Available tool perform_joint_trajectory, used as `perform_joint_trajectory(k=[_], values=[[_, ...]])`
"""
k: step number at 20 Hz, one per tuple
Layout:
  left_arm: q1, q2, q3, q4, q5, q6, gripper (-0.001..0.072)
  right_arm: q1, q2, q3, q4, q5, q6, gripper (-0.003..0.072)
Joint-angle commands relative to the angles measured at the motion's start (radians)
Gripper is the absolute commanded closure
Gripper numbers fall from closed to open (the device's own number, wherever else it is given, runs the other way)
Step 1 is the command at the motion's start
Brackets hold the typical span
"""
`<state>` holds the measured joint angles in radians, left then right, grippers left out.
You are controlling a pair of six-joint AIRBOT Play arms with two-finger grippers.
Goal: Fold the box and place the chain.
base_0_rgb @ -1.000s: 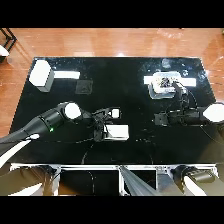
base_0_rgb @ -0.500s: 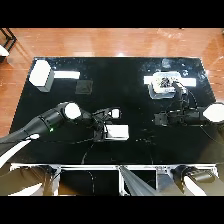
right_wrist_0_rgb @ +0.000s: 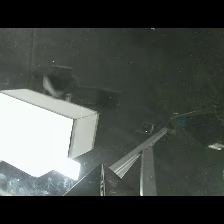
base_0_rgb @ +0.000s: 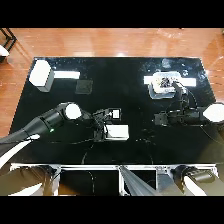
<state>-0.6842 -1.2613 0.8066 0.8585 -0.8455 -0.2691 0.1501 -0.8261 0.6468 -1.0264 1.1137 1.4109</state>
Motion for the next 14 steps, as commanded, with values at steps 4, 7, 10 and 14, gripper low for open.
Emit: perform_joint_trajectory(k=[4,7,10,14], values=[[-0.020,-0.001,0.000,0.047,0.031,-0.022,0.0072,0.000,0.000,0.000,0.000,0.000,0.000,0.0664],[-0.020,-0.003,0.000,0.050,0.032,-0.035,0.0078,0.000,0.000,0.000,0.000,0.000,0.000,0.0664],[-0.020,-0.026,0.000,0.049,0.019,-0.058,0.0078,0.000,0.000,0.000,0.000,0.000,0.000,0.0664],[-0.020,-0.045,0.000,0.050,-0.015,-0.062,0.0219,0.000,0.000,0.000,0.000,0.000,0.000,0.0664]])
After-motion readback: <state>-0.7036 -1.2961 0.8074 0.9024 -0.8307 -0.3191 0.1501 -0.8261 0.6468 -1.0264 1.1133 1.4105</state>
